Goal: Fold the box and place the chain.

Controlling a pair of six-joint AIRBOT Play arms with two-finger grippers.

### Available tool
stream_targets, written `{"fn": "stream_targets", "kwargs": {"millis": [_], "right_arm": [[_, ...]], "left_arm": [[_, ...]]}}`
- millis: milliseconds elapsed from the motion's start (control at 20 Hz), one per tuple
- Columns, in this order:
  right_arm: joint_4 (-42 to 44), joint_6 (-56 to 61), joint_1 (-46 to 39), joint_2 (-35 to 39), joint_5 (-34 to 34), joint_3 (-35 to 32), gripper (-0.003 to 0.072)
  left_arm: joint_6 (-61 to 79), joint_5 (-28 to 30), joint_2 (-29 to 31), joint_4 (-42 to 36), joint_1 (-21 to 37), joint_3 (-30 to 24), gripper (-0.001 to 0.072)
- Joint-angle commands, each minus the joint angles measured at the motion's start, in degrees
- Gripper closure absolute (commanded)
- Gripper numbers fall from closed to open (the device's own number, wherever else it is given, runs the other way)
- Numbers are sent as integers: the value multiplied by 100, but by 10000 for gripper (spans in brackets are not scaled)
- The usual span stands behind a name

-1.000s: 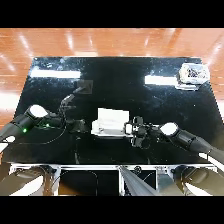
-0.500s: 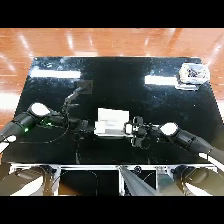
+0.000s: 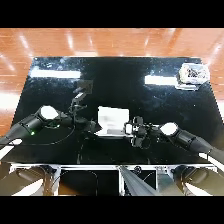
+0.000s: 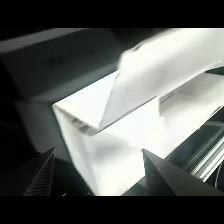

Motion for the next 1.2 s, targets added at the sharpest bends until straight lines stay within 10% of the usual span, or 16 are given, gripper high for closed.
{"fn": "stream_targets", "kwargs": {"millis": [0,300,1150], "right_arm": [[2,0,2,2,2,2,133],[2,0,2,0,0,2,133],[2,0,2,0,0,2,133]], "left_arm": [[-634,138,2,181,-227,175,69],[-3185,92,2,2658,-1217,800,71],[-3432,393,-225,2562,-1375,796,73]]}}
